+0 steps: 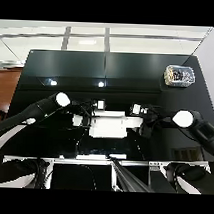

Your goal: Fold the box and place the chain.

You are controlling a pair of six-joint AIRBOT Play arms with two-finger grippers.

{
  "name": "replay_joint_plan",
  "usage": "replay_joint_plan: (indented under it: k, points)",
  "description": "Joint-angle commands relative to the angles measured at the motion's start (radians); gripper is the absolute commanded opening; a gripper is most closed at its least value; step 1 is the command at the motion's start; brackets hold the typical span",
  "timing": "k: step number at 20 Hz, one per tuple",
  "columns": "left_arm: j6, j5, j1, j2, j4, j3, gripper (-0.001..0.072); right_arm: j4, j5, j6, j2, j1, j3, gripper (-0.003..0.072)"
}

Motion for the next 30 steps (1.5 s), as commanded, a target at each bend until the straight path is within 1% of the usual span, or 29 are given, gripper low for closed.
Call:
replay_joint_plan:
  k: [1, 4, 7, 9, 12, 14, 19, 22, 24, 27, 30]
  points:
    - [-0.006, 0.004, 0.004, -0.019, 0.002, 0.001, 0.0029, 0.031, 0.01, -0.084, -0.073, 0.036, -0.001, 0.0702]
    - [-0.006, 0.003, 0.003, -0.021, 0.0, 0.001, 0.0029, 0.032, 0.057, -0.106, -0.097, 0.058, -0.001, 0.0702]
    - [-0.006, 0.002, 0.003, -0.021, 0.0, 0.001, 0.0029, 0.034, 0.045, -0.128, -0.117, 0.098, -0.001, 0.0702]
    - [-0.006, 0.002, 0.003, -0.021, 0.0, 0.001, 0.0029, 0.049, 0.007, -0.128, -0.144, 0.138, -0.01, 0.0702]
    - [-0.006, 0.002, 0.003, -0.021, 0.0, 0.001, 0.0029, 0.076, -0.119, -0.128, -0.173, 0.188, -0.015, 0.0702]
    - [-0.006, 0.002, 0.003, -0.021, 0.0, 0.001, 0.0029, 0.105, -0.157, -0.128, -0.183, 0.201, -0.015, 0.0702]
    - [-0.006, 0.002, 0.003, -0.021, 0.0, 0.001, 0.0029, 0.119, -0.161, -0.117, -0.175, 0.197, -0.015, 0.0701]
    - [-0.006, -0.002, 0.003, -0.021, 0.0, 0.001, 0.0029, 0.101, -0.18, -0.112, -0.119, 0.195, -0.014, 0.0701]
    - [-0.006, -0.002, 0.003, -0.021, 0.0, 0.001, 0.0029, 0.108, -0.177, -0.112, -0.091, 0.168, -0.011, 0.0701]
    - [-0.006, -0.002, 0.003, -0.021, 0.0, 0.001, 0.0029, 0.114, -0.177, -0.113, -0.087, 0.133, -0.002, 0.0701]
    - [-0.005, -0.002, 0.003, -0.021, 0.0, 0.001, 0.0029, 0.128, -0.211, -0.114, -0.088, 0.114, 0.003, 0.0702]
